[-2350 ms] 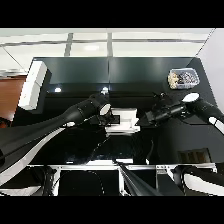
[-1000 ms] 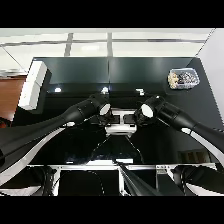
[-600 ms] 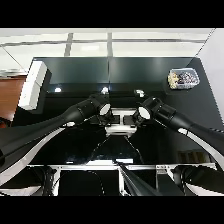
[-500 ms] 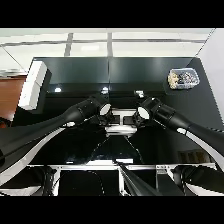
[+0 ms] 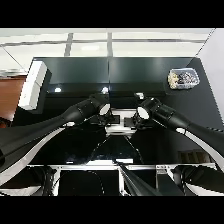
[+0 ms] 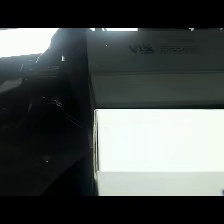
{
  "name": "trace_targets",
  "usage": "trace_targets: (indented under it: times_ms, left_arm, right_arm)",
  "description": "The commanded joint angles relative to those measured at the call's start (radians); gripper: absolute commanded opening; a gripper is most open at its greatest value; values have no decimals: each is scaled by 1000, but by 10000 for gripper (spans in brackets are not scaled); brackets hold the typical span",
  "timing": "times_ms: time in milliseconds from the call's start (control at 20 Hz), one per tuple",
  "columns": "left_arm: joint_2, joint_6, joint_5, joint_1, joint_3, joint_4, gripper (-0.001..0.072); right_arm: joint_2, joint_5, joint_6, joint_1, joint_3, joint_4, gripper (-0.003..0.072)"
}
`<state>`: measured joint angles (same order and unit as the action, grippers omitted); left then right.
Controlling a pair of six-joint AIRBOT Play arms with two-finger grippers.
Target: Fold the box and place the chain.
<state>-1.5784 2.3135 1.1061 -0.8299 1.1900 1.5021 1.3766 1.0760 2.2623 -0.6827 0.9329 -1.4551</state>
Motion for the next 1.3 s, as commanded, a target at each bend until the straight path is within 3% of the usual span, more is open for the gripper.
trace_targets:
  times_ms: [0, 150, 250, 400, 650, 750, 900, 1000, 1150, 1200, 1250]
  left_arm:
    - [0, -3, 2, 0, 1, 0, 24]
    - [0, -3, 2, 0, 1, 0, 24]
    - [0, -3, 3, 0, 1, 1, 24]
    - [0, -3, 6, 0, 1, 1, 24]
    - [0, -7, 1, 0, 1, 1, 24]
    - [0, -7, 0, 0, 1, 0, 24]
    - [0, -7, 2, 0, 1, 1, 24]
    - [0, -7, 2, 0, 1, 1, 24]
    - [0, -7, 2, 0, 1, 0, 24]
    - [0, -7, 2, 0, 1, 0, 24]
    - [0, -7, 2, 0, 1, 0, 24]
  right_arm:
    - [0, 3, -8, 0, 1, -3, 12]
    - [0, 2, -7, 0, 1, -2, 17]
    - [-5, 12, -7, 3, 4, -2, 345]
    - [-60, 89, -55, 2, 23, -16, 351]
    - [-354, 214, -169, 32, 27, -84, 349]
    - [-465, 236, -167, 69, 26, -239, 349]
    - [-526, 251, -173, 175, 3, -617, 349]
    - [-524, 125, -215, 323, -36, -710, 349]
    - [-502, -123, -208, 588, -44, -625, 349]
    - [-475, -190, -208, 670, -44, -575, 427]
    - [-439, -232, -217, 732, -44, -529, 684]
